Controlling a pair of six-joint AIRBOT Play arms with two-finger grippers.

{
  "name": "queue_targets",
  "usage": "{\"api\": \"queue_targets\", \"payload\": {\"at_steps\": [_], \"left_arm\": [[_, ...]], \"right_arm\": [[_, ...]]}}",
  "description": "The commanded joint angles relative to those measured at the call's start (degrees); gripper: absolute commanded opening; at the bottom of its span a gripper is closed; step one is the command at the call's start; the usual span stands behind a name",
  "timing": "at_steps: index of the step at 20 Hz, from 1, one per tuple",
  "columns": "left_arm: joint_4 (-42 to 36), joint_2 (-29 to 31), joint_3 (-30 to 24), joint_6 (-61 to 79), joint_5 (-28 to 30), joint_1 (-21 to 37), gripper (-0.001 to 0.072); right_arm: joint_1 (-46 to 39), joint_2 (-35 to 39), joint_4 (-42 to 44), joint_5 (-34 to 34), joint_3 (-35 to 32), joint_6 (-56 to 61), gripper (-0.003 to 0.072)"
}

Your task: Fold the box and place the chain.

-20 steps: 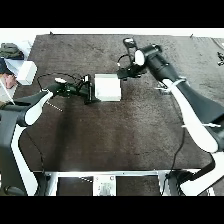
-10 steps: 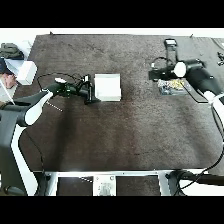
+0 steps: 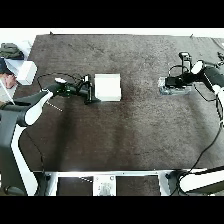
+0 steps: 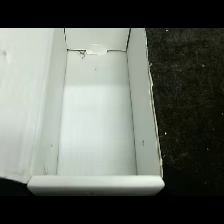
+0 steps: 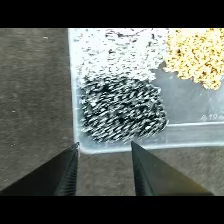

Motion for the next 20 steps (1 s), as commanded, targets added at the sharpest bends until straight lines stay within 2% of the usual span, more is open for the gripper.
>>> {"api": "queue_targets", "payload": {"at_steps": [1,10,11,12,20], "left_arm": [[0.0,0.0,0.0,0.0,0.0,0.0,0.0235],[0.0,0.0,0.0,0.0,0.0,0.0,0.0234],[0.0,0.0,0.0,0.0,0.0,0.0,0.0234],[0.0,0.0,0.0,0.0,0.0,0.0,0.0234],[0.0,0.0,0.0,0.0,0.0,0.0,0.0235]], "right_arm": [[-1.1,-4.7,0.8,4.5,5.4,-2.3,0.0318],[-0.6,-8.4,4.0,6.6,7.2,-3.8,0.0316],[-0.6,-8.4,4.0,6.6,7.2,-3.7,0.0243],[-0.6,-8.5,3.5,6.6,7.2,-3.7,0.0209],[-0.6,-8.9,2.0,6.5,7.2,-3.3,0.0209]]}}
